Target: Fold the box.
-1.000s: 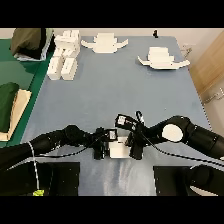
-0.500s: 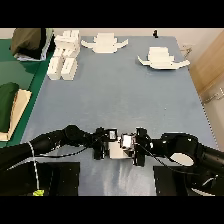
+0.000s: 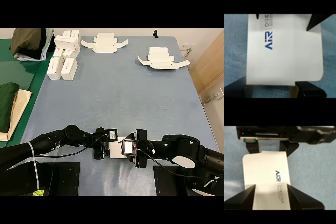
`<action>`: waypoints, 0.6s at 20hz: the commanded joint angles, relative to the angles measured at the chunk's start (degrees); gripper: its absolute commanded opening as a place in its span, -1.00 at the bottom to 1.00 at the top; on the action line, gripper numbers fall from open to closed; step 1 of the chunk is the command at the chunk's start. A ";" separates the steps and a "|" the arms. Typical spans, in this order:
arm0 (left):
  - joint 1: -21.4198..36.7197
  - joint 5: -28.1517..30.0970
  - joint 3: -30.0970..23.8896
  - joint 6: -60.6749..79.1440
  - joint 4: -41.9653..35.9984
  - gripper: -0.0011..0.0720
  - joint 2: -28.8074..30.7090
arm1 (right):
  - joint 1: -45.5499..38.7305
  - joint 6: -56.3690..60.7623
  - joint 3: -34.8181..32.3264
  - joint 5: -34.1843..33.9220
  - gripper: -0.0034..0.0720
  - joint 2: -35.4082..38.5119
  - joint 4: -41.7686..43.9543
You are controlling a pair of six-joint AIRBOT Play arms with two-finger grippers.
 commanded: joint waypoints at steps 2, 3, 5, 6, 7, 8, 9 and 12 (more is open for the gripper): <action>0.02 0.02 0.02 0.02 0.00 0.43 0.00 | 0.07 -1.20 -0.04 0.70 0.69 -3.02 -2.99; 0.02 0.02 0.02 0.00 0.00 0.43 0.00 | 0.09 -1.20 -0.04 0.70 0.69 -4.02 -3.54; 0.02 0.02 0.02 0.00 0.00 0.43 0.00 | 0.09 -1.20 -0.04 0.66 0.68 -4.87 -4.17; 0.02 0.02 0.02 0.00 0.00 0.43 0.00 | 0.09 -1.20 -0.04 0.55 0.68 -4.90 -5.05; 0.02 0.02 0.02 0.00 0.00 0.43 0.00 | 0.09 -1.20 -0.04 0.42 0.68 -4.90 -6.47; 0.02 0.02 0.02 0.00 0.00 0.43 0.00 | 0.09 -1.20 -0.04 0.22 0.68 -4.90 -8.35; 0.02 0.02 0.02 0.02 0.00 0.43 0.00 | 0.09 -1.20 -0.04 0.04 0.62 -4.87 -10.34; 0.02 0.02 0.02 0.00 -0.02 0.43 0.00 | 0.11 -1.22 -0.02 -0.70 0.63 -4.35 -11.76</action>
